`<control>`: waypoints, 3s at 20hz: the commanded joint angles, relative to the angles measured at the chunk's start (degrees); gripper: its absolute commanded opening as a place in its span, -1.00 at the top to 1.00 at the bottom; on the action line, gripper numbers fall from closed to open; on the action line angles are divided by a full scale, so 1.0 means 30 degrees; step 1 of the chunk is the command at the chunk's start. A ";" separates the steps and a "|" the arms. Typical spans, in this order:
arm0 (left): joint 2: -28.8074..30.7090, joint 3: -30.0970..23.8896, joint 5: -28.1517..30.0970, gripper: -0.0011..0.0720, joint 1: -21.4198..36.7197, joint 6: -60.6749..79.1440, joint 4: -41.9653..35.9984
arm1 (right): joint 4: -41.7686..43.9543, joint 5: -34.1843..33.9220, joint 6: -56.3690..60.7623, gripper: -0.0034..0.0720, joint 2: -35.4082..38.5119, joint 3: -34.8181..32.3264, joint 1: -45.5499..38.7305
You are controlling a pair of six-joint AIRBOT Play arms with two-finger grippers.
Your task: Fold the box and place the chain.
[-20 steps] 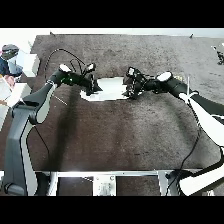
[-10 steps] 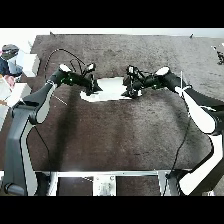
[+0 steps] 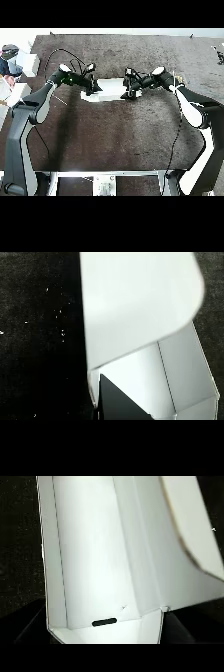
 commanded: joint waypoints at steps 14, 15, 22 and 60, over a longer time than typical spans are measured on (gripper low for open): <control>-0.0015 0.0000 0.0007 0.94 -0.0007 0.0000 0.0000 | 0.0168 0.1202 -0.0022 -0.82 -0.1719 0.1392 0.0240; -0.0015 0.0007 0.0007 0.94 -0.0007 0.0000 0.0000 | 0.0160 0.1231 -0.0022 -0.81 -0.1770 0.1392 0.0291; -0.0015 0.0007 0.0007 0.94 -0.0007 0.0000 0.0000 | 0.0219 0.1144 -0.0022 -0.65 -0.1887 0.1457 0.0328; -0.0015 0.0007 0.0015 0.94 -0.0007 0.0000 0.0000 | 0.0022 0.0539 -0.0095 -0.32 -0.1887 0.1464 0.0036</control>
